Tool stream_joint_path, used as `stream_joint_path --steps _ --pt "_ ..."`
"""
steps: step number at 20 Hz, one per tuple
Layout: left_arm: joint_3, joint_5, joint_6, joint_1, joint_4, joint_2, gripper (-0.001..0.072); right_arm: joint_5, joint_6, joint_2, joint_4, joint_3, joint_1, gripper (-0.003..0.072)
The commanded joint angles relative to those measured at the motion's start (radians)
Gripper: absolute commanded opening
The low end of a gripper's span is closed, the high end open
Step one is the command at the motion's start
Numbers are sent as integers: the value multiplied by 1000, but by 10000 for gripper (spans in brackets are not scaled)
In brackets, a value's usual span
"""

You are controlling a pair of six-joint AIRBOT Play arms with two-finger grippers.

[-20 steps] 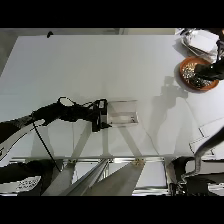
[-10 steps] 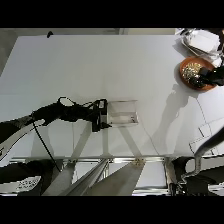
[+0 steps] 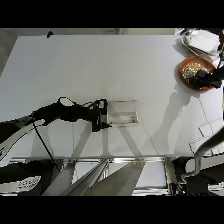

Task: Fold the box and place the chain.

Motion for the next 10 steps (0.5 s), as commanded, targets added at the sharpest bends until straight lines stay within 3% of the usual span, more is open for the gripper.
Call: stream_joint_path --steps 1,6,10 --pt "0 0 0 1 0 0 88 -9 -1 -4 0 1 0 36" --pt "0 0 0 1 0 0 88 23 -18 25 0 1 0 13" --pt "0 0 0 1 0 0 88 100 -100 130 5 1 1 13"
